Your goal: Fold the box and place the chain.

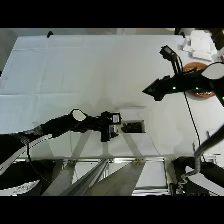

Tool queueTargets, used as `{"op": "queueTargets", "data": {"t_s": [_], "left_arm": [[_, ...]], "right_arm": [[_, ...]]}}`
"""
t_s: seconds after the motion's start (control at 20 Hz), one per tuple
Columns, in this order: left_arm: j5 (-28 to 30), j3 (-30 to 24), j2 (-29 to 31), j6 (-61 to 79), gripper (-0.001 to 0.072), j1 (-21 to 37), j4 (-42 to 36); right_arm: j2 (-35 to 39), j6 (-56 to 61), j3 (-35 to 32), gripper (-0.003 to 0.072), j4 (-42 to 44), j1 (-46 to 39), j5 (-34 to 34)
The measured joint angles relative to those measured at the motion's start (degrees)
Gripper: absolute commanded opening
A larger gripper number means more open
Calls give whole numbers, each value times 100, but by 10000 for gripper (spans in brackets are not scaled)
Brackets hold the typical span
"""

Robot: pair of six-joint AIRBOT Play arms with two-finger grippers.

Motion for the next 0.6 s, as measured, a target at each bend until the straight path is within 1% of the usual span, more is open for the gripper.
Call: {"op": "queueTargets", "data": {"t_s": [0.2,0.4,0.5,0.55,0.6], "left_arm": [[0,0,0,2,315,0,0],[0,-2,0,2,315,0,0],[0,0,0,0,315,0,0],[0,0,0,2,315,0,0],[0,0,0,2,315,0,2]], "right_arm": [[-911,-726,48,13,136,-46,131],[-1281,-1467,57,20,188,44,516],[-1349,-1690,57,70,190,118,824],[-1366,-1773,57,125,195,173,1012],[-1375,-1821,44,229,208,229,1161]]}}
